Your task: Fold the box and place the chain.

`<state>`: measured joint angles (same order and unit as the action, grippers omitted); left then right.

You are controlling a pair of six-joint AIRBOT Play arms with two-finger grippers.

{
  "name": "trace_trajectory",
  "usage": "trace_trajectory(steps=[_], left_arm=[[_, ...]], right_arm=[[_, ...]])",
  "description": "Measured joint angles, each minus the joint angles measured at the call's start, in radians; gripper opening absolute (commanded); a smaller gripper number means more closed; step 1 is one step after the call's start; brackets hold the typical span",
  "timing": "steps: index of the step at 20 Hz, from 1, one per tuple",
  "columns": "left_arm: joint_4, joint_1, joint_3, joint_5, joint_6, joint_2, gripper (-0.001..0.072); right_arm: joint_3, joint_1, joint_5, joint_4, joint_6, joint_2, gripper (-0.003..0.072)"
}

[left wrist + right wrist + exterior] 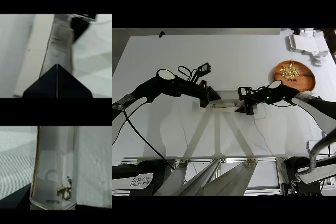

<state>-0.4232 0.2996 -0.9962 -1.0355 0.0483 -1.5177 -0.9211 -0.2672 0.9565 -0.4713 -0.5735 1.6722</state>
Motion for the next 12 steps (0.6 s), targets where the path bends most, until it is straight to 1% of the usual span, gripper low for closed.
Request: trace_trajectory(steps=[3,6,9,12], left_arm=[[0.027,-0.012,0.000,0.138,0.019,-0.024,0.0007],[0.042,-0.018,0.001,0.232,0.035,-0.070,0.0007],[0.048,-0.019,0.001,0.265,0.043,-0.106,0.0007],[0.048,-0.031,0.001,0.259,0.047,-0.106,0.0008]], right_arm=[[0.000,0.000,0.000,0.000,0.000,0.000,0.0414],[0.000,0.000,0.000,0.003,0.001,0.000,0.0414],[0.000,0.000,0.000,0.004,0.002,0.000,0.0414],[0.000,0.000,-0.001,0.004,0.001,0.000,0.0414]])
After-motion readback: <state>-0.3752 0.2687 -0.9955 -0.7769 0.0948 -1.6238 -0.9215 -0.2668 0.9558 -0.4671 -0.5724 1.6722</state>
